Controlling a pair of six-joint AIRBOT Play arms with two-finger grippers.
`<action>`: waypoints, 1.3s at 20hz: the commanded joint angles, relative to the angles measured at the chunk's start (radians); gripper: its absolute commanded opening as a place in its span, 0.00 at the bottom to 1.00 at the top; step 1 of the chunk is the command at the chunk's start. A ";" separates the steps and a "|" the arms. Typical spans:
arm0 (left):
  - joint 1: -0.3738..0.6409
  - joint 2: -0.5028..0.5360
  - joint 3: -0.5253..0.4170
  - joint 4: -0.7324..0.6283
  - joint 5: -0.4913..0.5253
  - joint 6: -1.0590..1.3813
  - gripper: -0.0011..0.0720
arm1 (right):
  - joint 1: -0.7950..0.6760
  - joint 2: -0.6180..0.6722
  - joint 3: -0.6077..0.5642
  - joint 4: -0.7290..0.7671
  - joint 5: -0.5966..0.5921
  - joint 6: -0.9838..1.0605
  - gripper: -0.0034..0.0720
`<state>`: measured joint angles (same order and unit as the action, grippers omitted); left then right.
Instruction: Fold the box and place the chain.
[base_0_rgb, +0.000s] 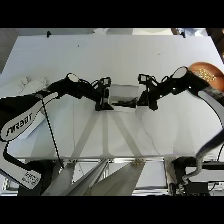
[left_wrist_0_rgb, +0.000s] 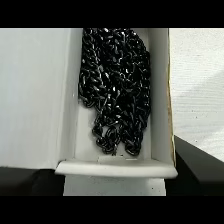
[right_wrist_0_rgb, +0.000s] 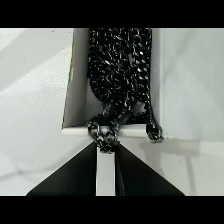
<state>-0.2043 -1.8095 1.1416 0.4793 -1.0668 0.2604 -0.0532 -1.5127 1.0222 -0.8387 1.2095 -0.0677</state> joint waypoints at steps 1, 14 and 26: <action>0.000 0.000 0.000 0.001 0.001 0.001 0.40 | -0.001 0.103 0.000 0.012 0.012 0.024 0.06; 0.000 0.000 0.000 0.000 0.001 0.001 0.40 | -0.001 0.181 0.000 -0.024 -0.108 0.027 0.55; 0.000 0.000 0.000 0.001 0.001 0.001 0.40 | -0.001 -0.093 0.000 0.002 -0.174 -0.037 0.52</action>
<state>-0.2043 -1.8095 1.1416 0.4797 -1.0660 0.2611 -0.0540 -1.5475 1.0222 -0.8745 1.0595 -0.0647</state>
